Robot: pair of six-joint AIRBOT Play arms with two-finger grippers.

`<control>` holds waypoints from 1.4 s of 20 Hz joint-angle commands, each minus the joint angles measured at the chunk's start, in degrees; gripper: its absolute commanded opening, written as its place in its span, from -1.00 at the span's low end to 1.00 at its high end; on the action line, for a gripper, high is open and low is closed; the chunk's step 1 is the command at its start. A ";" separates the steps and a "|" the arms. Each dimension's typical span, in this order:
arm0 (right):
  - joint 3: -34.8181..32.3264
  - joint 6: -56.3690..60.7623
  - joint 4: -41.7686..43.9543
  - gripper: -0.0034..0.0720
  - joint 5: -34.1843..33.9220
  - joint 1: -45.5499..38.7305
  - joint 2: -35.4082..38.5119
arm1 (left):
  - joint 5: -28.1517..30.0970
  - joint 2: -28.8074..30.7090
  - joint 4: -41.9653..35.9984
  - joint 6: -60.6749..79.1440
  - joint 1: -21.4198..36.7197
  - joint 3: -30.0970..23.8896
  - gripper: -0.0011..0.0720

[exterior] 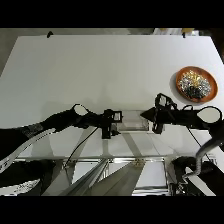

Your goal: Fold the box and place the chain.

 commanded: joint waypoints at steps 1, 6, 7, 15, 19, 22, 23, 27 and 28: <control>0.07 3.30 5.18 -0.88 -11.56 0.04 -5.35 | 0.00 0.00 0.02 0.02 0.00 0.00 -0.23; 0.07 13.86 -1.16 -0.88 -16.94 0.04 -14.67 | 0.00 0.00 0.00 0.02 0.02 0.00 -0.23; 0.07 13.86 -2.69 -0.88 -15.69 0.04 -15.08 | -0.04 0.00 0.00 0.02 0.00 0.00 -0.23; 0.07 14.10 -8.28 -0.88 -9.86 -0.02 -2.40 | -0.17 0.00 0.00 0.02 0.00 0.00 -0.23; 0.07 13.05 -29.42 -0.88 1.79 -0.02 4.20 | -0.17 0.00 0.00 0.02 0.00 0.00 -0.23; -0.22 -2.84 -31.67 -0.88 12.94 -0.02 2.69 | -0.20 0.00 0.00 0.02 0.00 0.00 -0.23; -0.26 -4.63 -30.29 -0.85 13.07 -0.02 1.79 | -0.17 0.00 0.00 0.02 0.02 0.00 -0.23; -0.42 -6.91 -27.15 -0.55 9.01 0.00 -4.02 | -0.17 0.00 0.00 0.02 0.02 0.00 -0.23; -0.46 -9.33 -25.55 -0.55 9.01 0.00 -5.27 | -0.17 0.00 0.00 0.02 0.00 0.00 -0.23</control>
